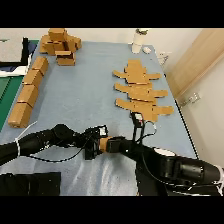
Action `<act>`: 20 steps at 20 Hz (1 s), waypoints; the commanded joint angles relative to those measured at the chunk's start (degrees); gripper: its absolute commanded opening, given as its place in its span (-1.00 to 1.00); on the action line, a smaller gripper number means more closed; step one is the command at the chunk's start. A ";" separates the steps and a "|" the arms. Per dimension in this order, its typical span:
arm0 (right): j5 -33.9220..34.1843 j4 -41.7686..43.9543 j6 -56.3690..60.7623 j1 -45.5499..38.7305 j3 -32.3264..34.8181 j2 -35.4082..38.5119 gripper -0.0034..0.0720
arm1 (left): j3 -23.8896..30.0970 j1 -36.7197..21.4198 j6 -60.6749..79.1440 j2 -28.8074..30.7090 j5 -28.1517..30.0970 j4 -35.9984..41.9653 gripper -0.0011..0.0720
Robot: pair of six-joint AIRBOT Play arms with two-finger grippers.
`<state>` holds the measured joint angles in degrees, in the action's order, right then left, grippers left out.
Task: Fold the box.
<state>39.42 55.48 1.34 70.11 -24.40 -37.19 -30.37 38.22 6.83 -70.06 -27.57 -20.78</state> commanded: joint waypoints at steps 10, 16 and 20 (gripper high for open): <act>32.54 1.57 -8.20 -0.83 -4.92 2.51 -0.89 | -0.04 0.02 0.02 0.00 0.00 -0.02 0.34; 32.59 1.57 -5.18 -0.83 -4.92 2.51 -0.90 | -0.04 0.02 0.00 0.00 -0.02 0.00 0.34; 32.61 0.79 -4.76 -0.85 -4.92 2.49 -0.90 | -0.04 0.02 0.00 0.00 0.04 0.00 0.34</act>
